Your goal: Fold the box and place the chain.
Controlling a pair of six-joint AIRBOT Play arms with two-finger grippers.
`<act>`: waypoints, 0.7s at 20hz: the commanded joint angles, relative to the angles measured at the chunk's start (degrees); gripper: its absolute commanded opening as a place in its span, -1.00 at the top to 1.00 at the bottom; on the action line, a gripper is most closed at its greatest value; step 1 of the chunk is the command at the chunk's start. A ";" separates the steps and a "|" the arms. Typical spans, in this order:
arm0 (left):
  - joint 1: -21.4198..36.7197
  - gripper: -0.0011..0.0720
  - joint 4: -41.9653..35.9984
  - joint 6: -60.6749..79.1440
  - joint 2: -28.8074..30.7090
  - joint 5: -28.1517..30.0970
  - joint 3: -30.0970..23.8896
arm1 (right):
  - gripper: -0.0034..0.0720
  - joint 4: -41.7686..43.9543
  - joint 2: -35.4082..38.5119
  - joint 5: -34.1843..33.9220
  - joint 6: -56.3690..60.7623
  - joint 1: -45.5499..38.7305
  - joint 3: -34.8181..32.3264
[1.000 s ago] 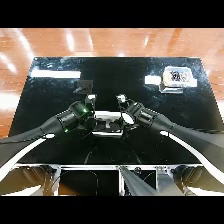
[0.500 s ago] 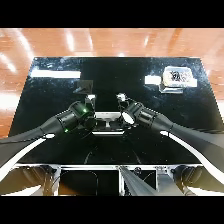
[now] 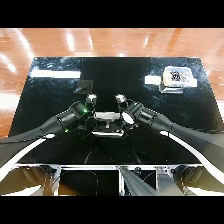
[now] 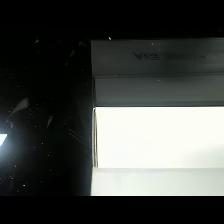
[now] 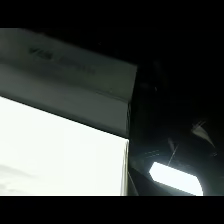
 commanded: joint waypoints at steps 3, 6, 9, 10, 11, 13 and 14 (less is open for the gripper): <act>0.02 0.90 -0.04 -0.33 0.00 0.15 0.00 | -0.06 0.09 0.02 -0.02 0.85 0.02 0.02; 0.02 0.90 -0.02 -0.33 0.00 0.15 0.00 | 0.46 0.09 0.02 0.09 0.66 0.02 0.02; 0.02 0.90 -0.02 -0.35 0.00 0.15 0.00 | 0.82 1.40 0.02 0.00 -1.33 0.02 0.02; 0.02 0.90 -0.04 -0.35 0.00 0.13 0.00 | 0.82 1.40 0.02 0.00 -1.33 0.02 0.02; 0.02 0.90 -0.04 -0.33 0.00 0.15 0.00 | 0.82 1.40 0.00 0.00 -1.33 0.02 0.02; 0.02 0.90 -0.04 -0.35 0.00 0.15 0.00 | 0.82 1.57 0.02 -0.04 -1.31 0.02 0.02; 0.00 0.90 -0.04 -0.33 0.00 0.15 0.00 | 0.81 1.57 0.02 -0.07 -1.31 0.02 0.02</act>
